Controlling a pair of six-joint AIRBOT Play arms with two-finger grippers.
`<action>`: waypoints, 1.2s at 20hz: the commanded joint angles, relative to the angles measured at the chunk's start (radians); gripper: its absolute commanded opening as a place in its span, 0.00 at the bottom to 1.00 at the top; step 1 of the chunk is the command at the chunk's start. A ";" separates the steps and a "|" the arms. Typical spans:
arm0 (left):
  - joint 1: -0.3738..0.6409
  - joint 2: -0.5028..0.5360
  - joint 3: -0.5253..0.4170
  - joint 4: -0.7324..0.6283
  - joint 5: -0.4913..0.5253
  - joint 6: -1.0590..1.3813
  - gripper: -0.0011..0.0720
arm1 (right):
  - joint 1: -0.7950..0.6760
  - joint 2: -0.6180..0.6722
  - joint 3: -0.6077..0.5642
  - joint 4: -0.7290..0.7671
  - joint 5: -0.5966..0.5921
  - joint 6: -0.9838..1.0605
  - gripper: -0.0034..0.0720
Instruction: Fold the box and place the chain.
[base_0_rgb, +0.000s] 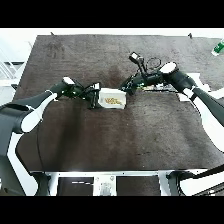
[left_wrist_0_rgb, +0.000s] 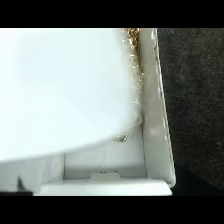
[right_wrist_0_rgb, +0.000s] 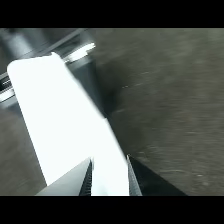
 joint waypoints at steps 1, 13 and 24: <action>0.000 0.001 0.001 0.000 0.000 0.000 0.56 | 0.029 -0.002 0.003 -0.044 0.056 -0.005 0.42; 0.000 0.001 0.001 0.000 0.001 0.000 0.56 | 0.078 -0.003 0.005 -0.043 -0.043 -0.089 0.46; 0.000 0.001 0.001 0.000 0.001 0.000 0.56 | 0.079 -0.034 0.006 -0.040 0.030 -0.104 0.54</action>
